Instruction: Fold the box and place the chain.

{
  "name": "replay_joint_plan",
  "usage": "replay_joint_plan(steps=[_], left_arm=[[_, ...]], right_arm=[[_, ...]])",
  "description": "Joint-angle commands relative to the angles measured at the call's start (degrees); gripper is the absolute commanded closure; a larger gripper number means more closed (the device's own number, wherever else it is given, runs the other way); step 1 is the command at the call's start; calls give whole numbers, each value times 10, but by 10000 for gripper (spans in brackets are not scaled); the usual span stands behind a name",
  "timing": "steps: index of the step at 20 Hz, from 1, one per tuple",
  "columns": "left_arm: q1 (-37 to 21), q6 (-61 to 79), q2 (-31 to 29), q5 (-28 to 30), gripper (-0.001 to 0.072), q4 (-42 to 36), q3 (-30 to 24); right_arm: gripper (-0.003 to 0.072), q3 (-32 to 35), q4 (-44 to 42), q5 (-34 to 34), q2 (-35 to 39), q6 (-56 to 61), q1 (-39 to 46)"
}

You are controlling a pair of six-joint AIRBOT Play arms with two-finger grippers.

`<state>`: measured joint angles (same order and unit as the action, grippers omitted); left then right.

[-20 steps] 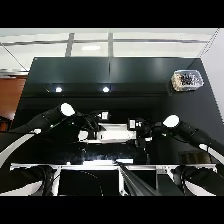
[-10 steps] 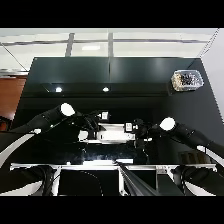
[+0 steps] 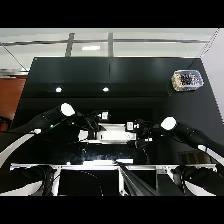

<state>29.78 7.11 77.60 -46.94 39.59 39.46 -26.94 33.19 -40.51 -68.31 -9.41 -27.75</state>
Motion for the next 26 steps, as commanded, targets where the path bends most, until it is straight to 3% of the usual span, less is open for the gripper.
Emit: replay_joint_plan(steps=[1, 3, 5, 10, 11, 12, 13, 14, 16, 18, 21, 24, 25, 26], left_arm=[[0, 0, 0, 0, 683, 0, 0], [0, 0, 0, 0, 683, 0, 0], [0, 0, 0, 0, 683, 0, 0], [0, -4, 0, -1, 677, 0, 1], [-2, -16, 0, 3, 614, 0, 5], [-4, -26, 0, 2, 499, 0, 9], [-8, -46, -3, -1, 448, 0, 16], [-10, -60, -7, -2, 406, 1, 21], [-18, -73, -28, -3, 394, 5, 28], [-29, -91, -59, -16, 304, 10, 34], [-53, -178, -119, -67, 298, 92, 34], [-76, -324, -171, -170, 307, 215, 34], [-81, -372, -182, -207, 357, 235, 34], [-83, -414, -188, -251, 529, 236, 34]], right_arm=[[95, 0, 3, -2, 0, 2, 1], [96, 0, 3, -2, 0, 2, 1], [193, 0, 3, -2, 0, 2, 1], [195, 0, 3, -2, 0, 2, 1], [195, 0, 3, -2, 0, 2, 1], [195, 0, 3, -2, 0, 2, 1], [195, 0, 3, -2, 0, 2, 1], [195, 0, 3, -2, 0, 2, 1], [195, 0, 3, -2, 0, 2, 1], [195, 0, 3, -2, 0, 2, 1], [195, 0, 3, -2, 0, 2, 1], [195, 0, 3, -2, 0, 2, 1], [195, 0, 3, -2, 0, 2, 1], [195, 0, 3, -2, 0, 2, 1]])
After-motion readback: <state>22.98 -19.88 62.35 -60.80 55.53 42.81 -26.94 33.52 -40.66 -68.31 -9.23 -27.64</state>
